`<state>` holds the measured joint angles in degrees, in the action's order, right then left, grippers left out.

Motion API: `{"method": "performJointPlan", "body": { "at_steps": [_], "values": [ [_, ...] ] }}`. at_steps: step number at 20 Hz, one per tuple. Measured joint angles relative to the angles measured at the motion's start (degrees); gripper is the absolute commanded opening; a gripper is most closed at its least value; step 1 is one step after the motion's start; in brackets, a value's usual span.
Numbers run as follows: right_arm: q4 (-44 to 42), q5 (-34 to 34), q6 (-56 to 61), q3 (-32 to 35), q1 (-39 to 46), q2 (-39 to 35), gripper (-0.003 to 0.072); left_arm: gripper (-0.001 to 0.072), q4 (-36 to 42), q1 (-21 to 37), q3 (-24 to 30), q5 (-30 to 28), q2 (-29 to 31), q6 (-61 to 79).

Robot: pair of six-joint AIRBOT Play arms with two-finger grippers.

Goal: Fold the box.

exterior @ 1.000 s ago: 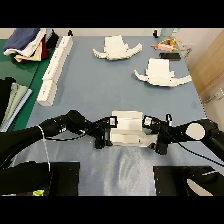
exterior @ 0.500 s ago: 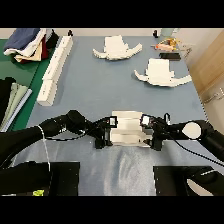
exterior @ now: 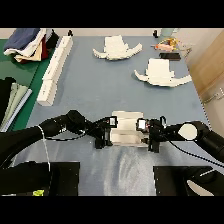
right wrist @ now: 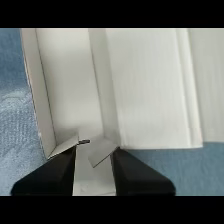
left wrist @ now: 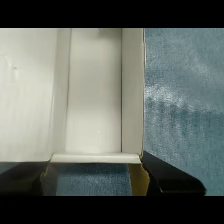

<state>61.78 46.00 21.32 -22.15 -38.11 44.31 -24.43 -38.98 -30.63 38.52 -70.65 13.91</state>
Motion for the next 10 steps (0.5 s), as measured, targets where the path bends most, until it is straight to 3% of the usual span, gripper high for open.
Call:
{"method": "performJointPlan", "body": {
  "at_steps": [7, 9, 10],
  "values": [
    [-0.4, -0.2, -1.2, 0.0, -0.5, 0.3, 0.0273, 0.0520, 0.0, 0.0, 0.0, 0.0, 0.0, 0.0],
    [-0.4, 0.0, -1.3, 0.0, -0.5, 0.3, 0.0442, 0.0521, 0.0, 0.0, 0.0, 0.0, 0.0, 0.0],
    [-0.3, 0.2, -1.4, 0.0, -0.5, 0.3, 0.0447, 0.0520, 0.0, 0.0, 0.0, 0.0, 0.0, 0.0]
  ]
}}
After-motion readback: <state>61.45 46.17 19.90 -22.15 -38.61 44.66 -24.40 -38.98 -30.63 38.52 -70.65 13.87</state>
